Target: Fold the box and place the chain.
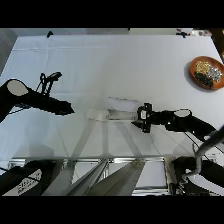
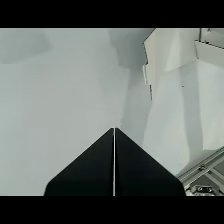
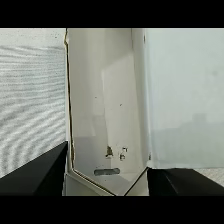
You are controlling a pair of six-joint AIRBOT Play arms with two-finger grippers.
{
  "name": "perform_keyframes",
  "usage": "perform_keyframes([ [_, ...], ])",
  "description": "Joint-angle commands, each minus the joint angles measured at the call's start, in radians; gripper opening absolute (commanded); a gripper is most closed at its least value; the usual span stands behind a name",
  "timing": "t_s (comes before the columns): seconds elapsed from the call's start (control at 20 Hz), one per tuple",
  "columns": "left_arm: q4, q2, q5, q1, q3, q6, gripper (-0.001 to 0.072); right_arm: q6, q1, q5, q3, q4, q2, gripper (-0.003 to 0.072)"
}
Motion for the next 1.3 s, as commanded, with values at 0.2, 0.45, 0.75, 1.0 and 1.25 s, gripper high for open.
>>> perform_keyframes([
  [0.2,-0.139,-0.202,0.098,0.0,-0.018,0.031,0.0,0.0,0.0,0.0,0.0,0.0,0.0,0.0338],
  [0.45,-0.149,-0.247,0.211,-0.108,-0.017,0.049,0.0001,0.0,0.0,0.0,0.0,0.0,0.0,0.0338],
  [0.75,-0.332,-0.306,0.257,-0.154,-0.017,0.133,0.0002,0.0,0.0,0.0,0.0,0.0,0.0,0.0338],
  [1.0,-0.334,-0.307,0.269,-0.182,-0.017,0.15,0.0002,0.0,0.0,0.0,0.0,0.0,0.0,0.0338],
  [1.25,-0.337,-0.307,0.261,-0.217,-0.017,0.181,0.0005,0.0,0.0,0.0,0.0,0.0,0.0,0.0338],
])
